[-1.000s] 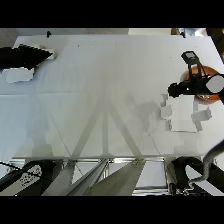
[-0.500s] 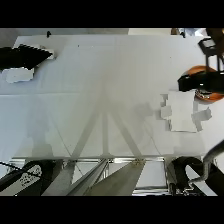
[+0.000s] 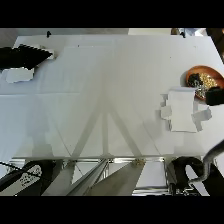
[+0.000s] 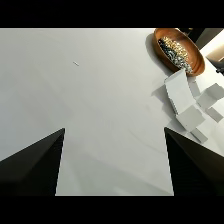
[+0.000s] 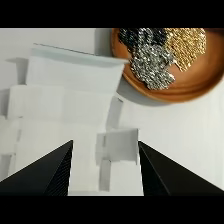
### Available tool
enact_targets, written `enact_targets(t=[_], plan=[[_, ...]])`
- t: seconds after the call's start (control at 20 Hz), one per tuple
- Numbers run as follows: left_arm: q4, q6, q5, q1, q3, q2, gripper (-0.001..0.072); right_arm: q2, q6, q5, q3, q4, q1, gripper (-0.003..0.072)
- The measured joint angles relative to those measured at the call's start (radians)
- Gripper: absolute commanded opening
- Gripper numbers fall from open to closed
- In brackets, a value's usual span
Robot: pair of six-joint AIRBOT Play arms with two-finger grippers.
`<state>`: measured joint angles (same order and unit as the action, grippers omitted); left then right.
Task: Fold the box and place the chain.
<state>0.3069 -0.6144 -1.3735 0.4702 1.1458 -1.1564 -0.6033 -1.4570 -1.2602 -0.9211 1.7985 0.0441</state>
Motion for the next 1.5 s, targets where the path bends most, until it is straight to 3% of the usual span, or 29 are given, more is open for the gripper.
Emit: enact_targets(t=[0.2,0.45,0.8,1.2,1.4,1.5], plan=[[0.000,0.000,0.000,0.000,0.000,0.000,0.0705,-0.006,0.018,-0.055,0.000,0.031,0.175,0.0457],[0.000,0.000,0.000,0.000,0.000,0.000,0.0705,-0.145,0.069,-0.061,0.000,-0.067,0.345,0.0470],[0.000,0.000,0.000,0.000,0.000,0.000,0.0705,-0.427,0.135,-0.104,0.000,-0.091,0.391,0.0475],[0.000,0.000,0.000,0.000,0.000,0.000,0.0705,-0.634,0.150,-0.052,-0.001,-0.067,0.434,0.0472],[0.000,0.000,0.000,0.000,0.000,0.000,0.0705,-0.673,0.143,0.011,-0.001,-0.099,0.506,0.0365],[0.000,0.000,0.000,0.000,0.000,0.000,0.0705,-0.681,0.163,0.042,-0.001,-0.151,0.540,0.0275]])
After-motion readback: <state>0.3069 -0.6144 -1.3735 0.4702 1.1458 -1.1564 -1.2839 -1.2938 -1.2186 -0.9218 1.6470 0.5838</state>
